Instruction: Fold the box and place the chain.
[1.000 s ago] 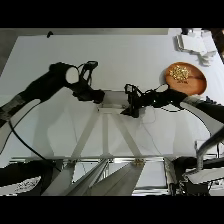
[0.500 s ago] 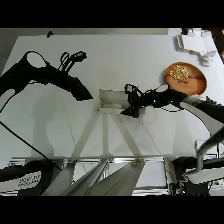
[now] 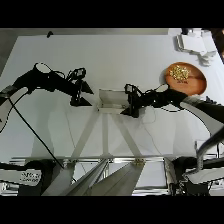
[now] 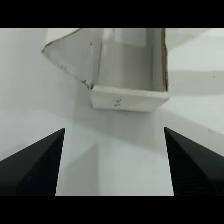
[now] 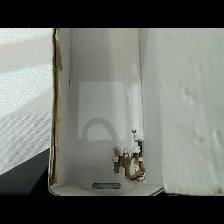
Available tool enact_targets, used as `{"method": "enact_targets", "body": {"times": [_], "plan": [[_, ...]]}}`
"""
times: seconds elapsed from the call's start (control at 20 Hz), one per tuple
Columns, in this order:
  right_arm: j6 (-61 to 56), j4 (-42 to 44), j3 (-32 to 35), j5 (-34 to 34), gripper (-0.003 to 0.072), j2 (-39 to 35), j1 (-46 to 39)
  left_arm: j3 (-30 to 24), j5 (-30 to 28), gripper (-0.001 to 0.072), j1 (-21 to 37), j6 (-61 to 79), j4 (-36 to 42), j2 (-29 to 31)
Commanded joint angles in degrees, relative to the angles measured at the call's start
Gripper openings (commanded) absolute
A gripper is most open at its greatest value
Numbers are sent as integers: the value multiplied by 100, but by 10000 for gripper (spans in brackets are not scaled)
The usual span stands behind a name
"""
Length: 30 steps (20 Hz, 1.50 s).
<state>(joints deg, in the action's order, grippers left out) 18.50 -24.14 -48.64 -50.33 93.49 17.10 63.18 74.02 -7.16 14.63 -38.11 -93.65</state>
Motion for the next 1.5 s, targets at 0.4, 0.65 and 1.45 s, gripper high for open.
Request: {"method": "enact_targets", "body": {"times": [0.4,0.65,1.45], "plan": [[-2,0,-4,-2,399,-4,-2,-114,72,713,-299,1255,468,-533],[-2,0,-4,-2,399,-4,-2,-114,-164,712,-407,1237,551,-553],[-2,0,-4,-2,399,-4,-2,-85,-903,307,-841,984,498,-785]]}}
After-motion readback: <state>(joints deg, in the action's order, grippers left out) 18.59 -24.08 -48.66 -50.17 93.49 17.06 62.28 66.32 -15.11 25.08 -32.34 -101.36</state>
